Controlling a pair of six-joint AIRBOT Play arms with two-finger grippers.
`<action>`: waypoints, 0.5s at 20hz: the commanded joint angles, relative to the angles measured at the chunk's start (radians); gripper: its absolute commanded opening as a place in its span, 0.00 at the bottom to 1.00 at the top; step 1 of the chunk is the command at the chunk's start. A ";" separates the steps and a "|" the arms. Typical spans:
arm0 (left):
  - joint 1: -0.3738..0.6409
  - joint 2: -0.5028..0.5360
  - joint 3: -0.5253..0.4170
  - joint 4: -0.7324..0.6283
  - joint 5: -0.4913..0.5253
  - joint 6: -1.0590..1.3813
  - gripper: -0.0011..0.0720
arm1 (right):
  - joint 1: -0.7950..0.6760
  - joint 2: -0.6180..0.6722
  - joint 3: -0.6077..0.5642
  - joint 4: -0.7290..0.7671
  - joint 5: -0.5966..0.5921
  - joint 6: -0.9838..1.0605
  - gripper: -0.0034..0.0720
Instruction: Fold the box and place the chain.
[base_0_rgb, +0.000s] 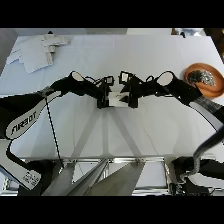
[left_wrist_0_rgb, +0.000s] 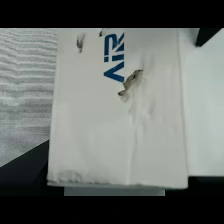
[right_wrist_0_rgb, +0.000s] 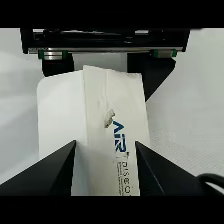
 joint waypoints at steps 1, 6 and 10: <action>0.000 0.000 0.000 0.000 0.000 0.000 0.39 | 0.009 0.000 -0.008 -0.042 -0.044 0.000 0.57; 0.000 0.000 0.000 0.000 0.000 0.000 0.39 | 0.009 0.012 -0.009 -0.030 0.080 0.003 0.57; 0.000 0.000 0.000 0.000 0.000 0.000 0.39 | 0.008 0.016 -0.072 -0.001 -0.006 -0.106 0.57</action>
